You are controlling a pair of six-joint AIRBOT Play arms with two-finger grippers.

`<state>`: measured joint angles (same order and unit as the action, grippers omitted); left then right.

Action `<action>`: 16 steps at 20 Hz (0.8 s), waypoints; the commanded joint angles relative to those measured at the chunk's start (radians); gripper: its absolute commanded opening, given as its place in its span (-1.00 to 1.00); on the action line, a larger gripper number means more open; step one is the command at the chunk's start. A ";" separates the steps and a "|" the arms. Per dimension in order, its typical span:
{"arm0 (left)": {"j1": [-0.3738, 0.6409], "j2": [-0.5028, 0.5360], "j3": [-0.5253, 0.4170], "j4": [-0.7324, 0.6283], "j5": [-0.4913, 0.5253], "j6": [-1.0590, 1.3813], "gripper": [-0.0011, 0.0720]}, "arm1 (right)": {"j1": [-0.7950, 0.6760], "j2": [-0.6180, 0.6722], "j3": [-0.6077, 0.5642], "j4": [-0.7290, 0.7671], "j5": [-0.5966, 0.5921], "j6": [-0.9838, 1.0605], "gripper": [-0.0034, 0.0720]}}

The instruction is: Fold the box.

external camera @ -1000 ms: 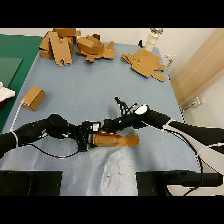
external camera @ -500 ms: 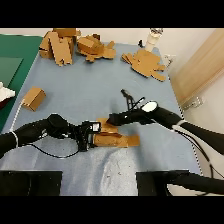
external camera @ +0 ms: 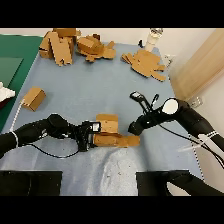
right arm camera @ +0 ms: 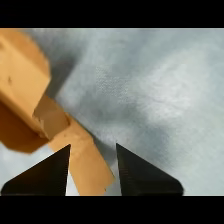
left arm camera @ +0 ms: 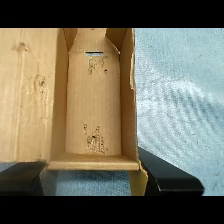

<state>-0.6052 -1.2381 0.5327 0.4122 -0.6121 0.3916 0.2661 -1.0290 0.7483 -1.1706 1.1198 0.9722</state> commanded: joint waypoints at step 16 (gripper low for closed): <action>0.000 0.000 0.000 0.000 0.000 0.000 -0.19 | 0.319 -0.162 0.000 -0.062 -0.095 -0.319 0.30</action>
